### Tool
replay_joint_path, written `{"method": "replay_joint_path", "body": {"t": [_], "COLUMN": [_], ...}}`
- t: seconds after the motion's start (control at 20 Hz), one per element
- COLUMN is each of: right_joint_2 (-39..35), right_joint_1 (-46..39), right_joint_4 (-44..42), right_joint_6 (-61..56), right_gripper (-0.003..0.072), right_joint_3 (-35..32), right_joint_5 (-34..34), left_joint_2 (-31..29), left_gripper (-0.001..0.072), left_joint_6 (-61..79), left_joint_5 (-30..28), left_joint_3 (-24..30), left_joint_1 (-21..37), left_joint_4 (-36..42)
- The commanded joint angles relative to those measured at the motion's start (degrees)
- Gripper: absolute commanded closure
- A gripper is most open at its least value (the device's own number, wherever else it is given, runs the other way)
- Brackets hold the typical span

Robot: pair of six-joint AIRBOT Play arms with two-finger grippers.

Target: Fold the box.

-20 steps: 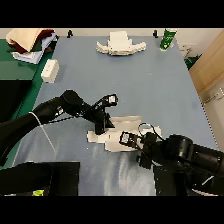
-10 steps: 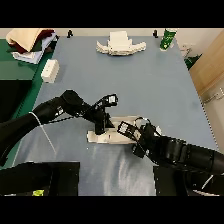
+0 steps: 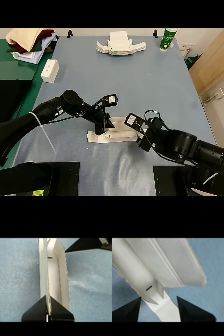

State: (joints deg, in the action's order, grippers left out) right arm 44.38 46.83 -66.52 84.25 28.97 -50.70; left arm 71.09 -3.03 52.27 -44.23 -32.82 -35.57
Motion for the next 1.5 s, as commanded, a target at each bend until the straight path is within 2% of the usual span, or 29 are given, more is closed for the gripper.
{"method": "replay_joint_path", "body": {"t": [0.0,0.15,0.2,0.3,0.6,0.9,1.2,1.45], "right_joint_2": [-0.26,-0.26,0.00,1.51,7.82,12.55,13.46,13.44], "right_joint_1": [-10.05,-23.43,-27.58,-33.18,-35.78,-35.67,-34.40,-33.48], "right_joint_4": [-17.81,-43.23,-48.94,-53.64,-57.86,-59.34,-59.82,-59.80], "right_joint_6": [27.52,62.38,70.58,78.71,87.82,87.80,87.80,87.80], "right_gripper": [-0.0034,-0.0034,-0.0034,-0.0034,-0.0034,-0.0034,-0.0034,-0.0034], "right_joint_3": [-0.15,-0.17,-0.17,-0.17,-0.17,-0.13,-0.59,-1.77], "right_joint_5": [5.27,3.96,2.64,0.48,0.98,4.31,1.88,2.49], "left_joint_2": [0.04,0.04,0.04,0.04,0.04,0.04,0.04,0.04], "left_gripper": [0.0698,0.0697,0.0698,0.0698,0.0697,0.0697,0.0697,0.0697], "left_joint_6": [0.00,0.00,0.00,0.00,0.00,0.00,0.00,0.00], "left_joint_5": [0.00,-0.02,-0.02,-0.02,-0.02,-0.02,-0.02,-0.02], "left_joint_3": [0.00,0.00,0.00,0.00,0.00,0.00,0.00,0.00], "left_joint_1": [0.02,0.02,0.02,0.02,0.02,0.02,0.02,0.02], "left_joint_4": [0.00,0.00,0.00,0.02,0.00,0.02,0.02,0.02]}}
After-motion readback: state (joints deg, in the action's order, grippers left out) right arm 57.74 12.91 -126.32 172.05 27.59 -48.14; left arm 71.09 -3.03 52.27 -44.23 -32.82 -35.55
